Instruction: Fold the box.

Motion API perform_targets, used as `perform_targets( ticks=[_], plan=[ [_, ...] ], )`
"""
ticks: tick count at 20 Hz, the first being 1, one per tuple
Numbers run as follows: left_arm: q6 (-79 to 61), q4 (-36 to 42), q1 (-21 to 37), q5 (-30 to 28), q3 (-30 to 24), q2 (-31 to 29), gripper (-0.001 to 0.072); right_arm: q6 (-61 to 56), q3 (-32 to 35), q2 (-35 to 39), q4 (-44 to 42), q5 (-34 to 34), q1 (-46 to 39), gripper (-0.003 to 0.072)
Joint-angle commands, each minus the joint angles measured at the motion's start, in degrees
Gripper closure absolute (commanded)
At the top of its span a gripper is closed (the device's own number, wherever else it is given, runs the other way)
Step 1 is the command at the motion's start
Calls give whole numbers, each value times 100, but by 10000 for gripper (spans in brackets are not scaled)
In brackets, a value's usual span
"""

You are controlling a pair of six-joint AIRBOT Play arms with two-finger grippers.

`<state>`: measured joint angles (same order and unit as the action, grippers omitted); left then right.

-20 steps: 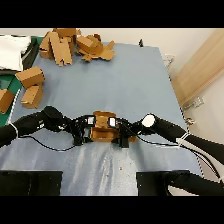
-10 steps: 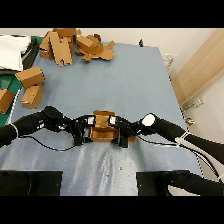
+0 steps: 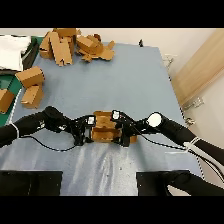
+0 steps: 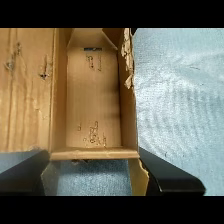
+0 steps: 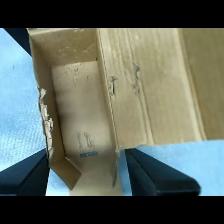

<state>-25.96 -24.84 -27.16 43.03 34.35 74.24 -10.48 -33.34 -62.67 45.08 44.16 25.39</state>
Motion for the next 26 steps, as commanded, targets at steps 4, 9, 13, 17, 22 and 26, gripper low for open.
perform_targets(
  ticks=[4,9,13,17,22,26],
  plan=[
    [2,-2,0,-2,7,-4,259,-520,-4,348,31,291,2,-33],
    [2,-2,0,-4,7,-4,258,-903,-7,1080,855,487,-11,-33],
    [0,-2,0,-4,7,-4,259,-1222,-15,1672,1259,420,-76,-31],
    [0,-2,0,-2,7,-4,258,-1482,-13,1700,417,13,-76,683],
    [0,0,0,-46,7,-4,259,-2524,-44,968,-1725,-741,-76,684],
    [0,0,0,-107,7,-2,258,-3453,-356,-81,-2280,-780,-76,684]
  ],
)
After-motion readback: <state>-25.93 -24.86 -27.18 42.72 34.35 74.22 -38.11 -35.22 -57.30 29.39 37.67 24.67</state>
